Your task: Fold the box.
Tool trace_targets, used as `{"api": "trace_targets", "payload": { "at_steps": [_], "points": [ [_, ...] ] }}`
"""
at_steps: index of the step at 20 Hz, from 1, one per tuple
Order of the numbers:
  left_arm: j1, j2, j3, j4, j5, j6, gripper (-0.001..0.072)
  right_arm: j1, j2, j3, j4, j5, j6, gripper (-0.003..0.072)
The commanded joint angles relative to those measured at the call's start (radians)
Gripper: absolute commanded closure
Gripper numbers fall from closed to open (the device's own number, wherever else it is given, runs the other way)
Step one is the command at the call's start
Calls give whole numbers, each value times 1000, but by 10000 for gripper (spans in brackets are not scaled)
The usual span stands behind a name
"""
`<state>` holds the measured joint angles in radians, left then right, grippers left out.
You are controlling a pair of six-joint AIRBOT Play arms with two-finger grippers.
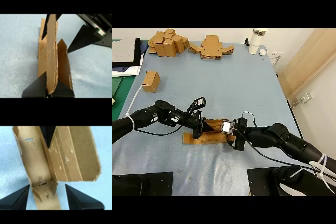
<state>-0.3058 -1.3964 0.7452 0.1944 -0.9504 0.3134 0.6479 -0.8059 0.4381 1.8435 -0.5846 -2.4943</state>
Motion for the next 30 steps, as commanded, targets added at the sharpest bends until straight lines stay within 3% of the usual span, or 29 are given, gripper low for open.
{"api": "trace_targets", "payload": {
  "at_steps": [1,4,11,30],
  "points": [
    [0,0,0,0,0,0,699,-92,-60,1,247,-11,-257,-33],
    [0,0,0,0,0,0,698,-101,-122,11,320,-10,-362,-33],
    [0,0,0,0,0,0,699,-108,-267,90,334,-108,-379,-33],
    [0,0,0,0,0,0,698,-125,-272,88,285,-153,-361,-26]
  ]
}}
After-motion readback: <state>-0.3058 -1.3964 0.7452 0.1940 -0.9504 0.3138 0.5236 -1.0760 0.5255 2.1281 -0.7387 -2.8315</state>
